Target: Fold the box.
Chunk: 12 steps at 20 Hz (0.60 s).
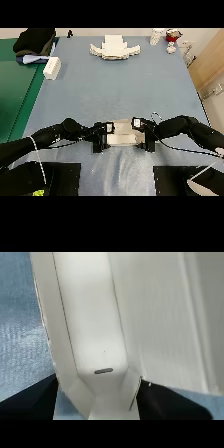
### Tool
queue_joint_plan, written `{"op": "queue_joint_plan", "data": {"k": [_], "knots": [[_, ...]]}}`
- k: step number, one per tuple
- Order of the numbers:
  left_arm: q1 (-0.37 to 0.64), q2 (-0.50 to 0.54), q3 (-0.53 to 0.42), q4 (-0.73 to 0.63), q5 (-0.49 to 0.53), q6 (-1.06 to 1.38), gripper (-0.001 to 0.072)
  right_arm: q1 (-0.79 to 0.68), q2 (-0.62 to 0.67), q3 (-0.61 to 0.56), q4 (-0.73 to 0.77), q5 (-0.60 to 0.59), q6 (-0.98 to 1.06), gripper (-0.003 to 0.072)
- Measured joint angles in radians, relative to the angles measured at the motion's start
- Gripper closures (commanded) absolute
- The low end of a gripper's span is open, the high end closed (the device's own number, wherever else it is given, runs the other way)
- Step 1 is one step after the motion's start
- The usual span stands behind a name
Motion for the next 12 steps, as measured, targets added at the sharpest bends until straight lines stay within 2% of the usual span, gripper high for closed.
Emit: {"op": "queue_joint_plan", "data": {"k": [2,4,5,6,8,9,12], "knots": [[0.0,0.0,0.0,0.0,-0.001,0.0,0.0183,0.0,0.062,0.0,-0.058,-0.048,0.119,-0.0026],[0.0,0.0,0.0,0.0,-0.002,0.0,0.0183,0.0,0.135,0.003,-0.116,-0.114,0.307,0.0042],[0.0,0.0,0.0,0.0,-0.002,0.0,0.0183,0.0,0.173,0.008,-0.129,-0.154,0.433,0.0042],[0.0,0.0,0.0,0.0,-0.002,0.0,0.0183,0.0,0.209,0.011,-0.125,-0.185,0.565,0.0072],[0.0,0.0,0.0,0.0,-0.003,0.0,0.0183,0.001,0.259,0.015,-0.069,-0.22,0.787,0.0468],[0.0,0.0,0.0,0.0,-0.003,-0.001,0.0183,0.006,0.274,0.016,-0.021,-0.219,0.89,0.0541],[-0.001,0.0,0.0,0.0,-0.005,-0.001,0.0183,0.055,0.272,0.018,0.093,-0.126,1.131,0.0542]]}}
